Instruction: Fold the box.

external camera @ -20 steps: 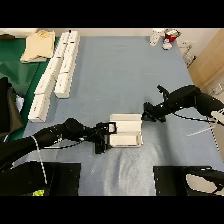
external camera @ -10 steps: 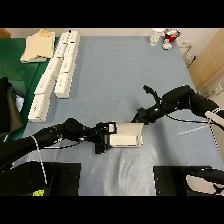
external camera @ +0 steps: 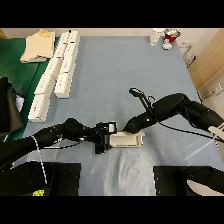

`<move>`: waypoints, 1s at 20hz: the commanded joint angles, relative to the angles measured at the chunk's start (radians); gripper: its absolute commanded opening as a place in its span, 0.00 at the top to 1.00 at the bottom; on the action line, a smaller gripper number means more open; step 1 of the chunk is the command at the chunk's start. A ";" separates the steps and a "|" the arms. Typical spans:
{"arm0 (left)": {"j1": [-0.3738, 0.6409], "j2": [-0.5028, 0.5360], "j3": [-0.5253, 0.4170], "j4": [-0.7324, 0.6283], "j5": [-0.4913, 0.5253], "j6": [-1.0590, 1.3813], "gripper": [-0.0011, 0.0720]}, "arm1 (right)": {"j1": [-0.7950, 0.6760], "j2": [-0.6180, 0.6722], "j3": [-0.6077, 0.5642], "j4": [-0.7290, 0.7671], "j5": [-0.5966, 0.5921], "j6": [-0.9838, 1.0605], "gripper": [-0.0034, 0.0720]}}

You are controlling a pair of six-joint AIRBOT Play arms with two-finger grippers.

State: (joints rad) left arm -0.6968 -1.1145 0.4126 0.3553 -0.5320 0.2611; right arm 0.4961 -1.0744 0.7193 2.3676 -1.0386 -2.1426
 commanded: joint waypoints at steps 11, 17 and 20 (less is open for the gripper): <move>0.000 0.000 0.001 0.000 0.000 0.000 0.35 | 0.284 0.412 -0.383 -0.147 0.528 -0.005 0.95; 0.000 0.000 0.001 0.000 0.000 0.000 0.35 | 0.304 0.426 -0.418 -0.164 0.563 -0.006 0.95; 0.000 0.000 0.001 0.000 0.000 0.000 0.35 | 0.304 0.430 -0.372 -0.165 0.510 -0.052 0.72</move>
State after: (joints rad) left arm -0.6968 -1.1145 0.4126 0.3553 -0.5320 0.2611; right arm 0.7959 -0.6521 0.3241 2.2059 -0.5022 -2.1586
